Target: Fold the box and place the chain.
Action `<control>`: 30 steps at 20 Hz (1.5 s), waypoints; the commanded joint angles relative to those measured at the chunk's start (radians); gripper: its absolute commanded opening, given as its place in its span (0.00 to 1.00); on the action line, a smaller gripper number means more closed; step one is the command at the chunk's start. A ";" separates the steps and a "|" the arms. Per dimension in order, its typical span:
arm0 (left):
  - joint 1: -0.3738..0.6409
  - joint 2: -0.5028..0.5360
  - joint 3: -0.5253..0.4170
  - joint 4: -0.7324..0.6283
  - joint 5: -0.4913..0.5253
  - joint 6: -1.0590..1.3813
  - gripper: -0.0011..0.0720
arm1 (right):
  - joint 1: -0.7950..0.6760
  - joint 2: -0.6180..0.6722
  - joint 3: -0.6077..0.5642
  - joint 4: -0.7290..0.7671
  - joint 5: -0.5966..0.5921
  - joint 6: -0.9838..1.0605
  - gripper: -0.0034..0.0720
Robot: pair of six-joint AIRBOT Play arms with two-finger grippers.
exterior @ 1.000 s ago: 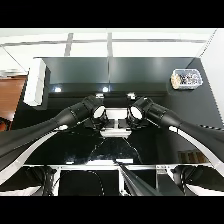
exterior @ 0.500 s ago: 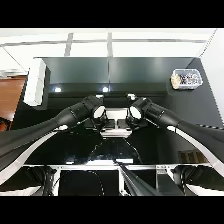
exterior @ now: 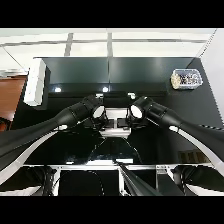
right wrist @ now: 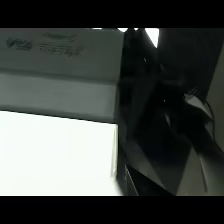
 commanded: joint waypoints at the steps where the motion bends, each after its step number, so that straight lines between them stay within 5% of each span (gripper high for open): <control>1: 0.001 0.001 0.000 -0.003 -0.001 -0.001 0.05 | 0.000 0.093 0.009 -0.003 0.095 -0.078 0.48; 4: 0.001 0.001 0.000 -0.002 -0.002 -0.001 0.05 | -0.005 0.259 0.009 -0.145 0.200 -0.114 0.48; 9: 0.001 0.001 0.000 -0.002 -0.001 -0.001 0.05 | -0.131 0.381 -0.009 -0.831 0.208 -0.122 0.48; 11: 0.001 0.001 0.000 0.000 -0.001 -0.001 0.05 | -0.305 0.378 -0.043 -0.813 -0.016 -0.116 0.55; 12: 0.001 0.001 0.000 0.000 0.000 -0.001 0.05 | -0.412 0.367 -0.062 -0.742 -0.137 -0.116 0.93; 16: 0.001 0.001 0.000 0.000 -0.001 -0.001 0.05 | -0.760 0.211 -0.057 -0.376 -0.409 -0.116 1.00; 19: 0.001 0.001 0.000 0.000 -0.001 -0.001 0.05 | -0.902 0.003 0.154 -0.252 -0.302 -0.116 0.99; 24: 0.001 0.001 0.000 0.000 -0.004 -0.001 0.05 | -0.969 -0.422 0.744 -0.250 0.158 -0.116 0.99; 30: 0.001 0.001 0.000 0.000 -0.005 -0.001 0.05 | -0.986 -0.654 1.051 -0.261 0.211 -0.031 0.99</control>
